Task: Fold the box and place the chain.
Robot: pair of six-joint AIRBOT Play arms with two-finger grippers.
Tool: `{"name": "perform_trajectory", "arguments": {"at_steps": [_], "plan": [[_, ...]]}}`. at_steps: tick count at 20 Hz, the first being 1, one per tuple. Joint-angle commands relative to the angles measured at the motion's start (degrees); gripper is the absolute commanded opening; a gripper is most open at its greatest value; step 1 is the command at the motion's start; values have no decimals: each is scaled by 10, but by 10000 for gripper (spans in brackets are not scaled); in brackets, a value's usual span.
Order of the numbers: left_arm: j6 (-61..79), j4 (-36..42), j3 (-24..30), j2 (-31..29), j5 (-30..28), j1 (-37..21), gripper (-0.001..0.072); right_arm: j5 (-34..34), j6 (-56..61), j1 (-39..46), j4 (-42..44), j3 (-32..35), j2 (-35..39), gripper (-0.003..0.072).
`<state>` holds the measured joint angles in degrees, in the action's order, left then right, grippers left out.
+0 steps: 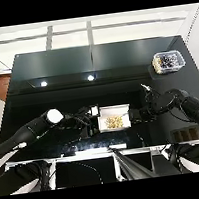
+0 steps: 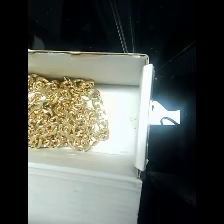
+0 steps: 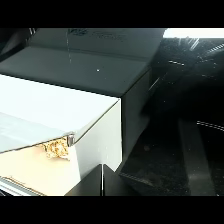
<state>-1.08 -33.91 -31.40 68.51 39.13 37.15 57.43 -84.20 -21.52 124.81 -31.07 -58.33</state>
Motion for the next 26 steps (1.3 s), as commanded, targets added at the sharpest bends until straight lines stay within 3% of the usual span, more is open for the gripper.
{"name": "perform_trajectory", "arguments": {"at_steps": [1, 8, 26], "plan": [[1, 3, 0, 0, 3, 0, 701, 0, 0, 0, 2, 0, 0, 21], [1, -5, 0, 0, 33, -1, 701, 1, 0, 0, 2, 0, 0, 21], [-24, -31, 0, 0, 33, 0, 701, 1, 0, 0, 2, 0, 0, 21]]}}
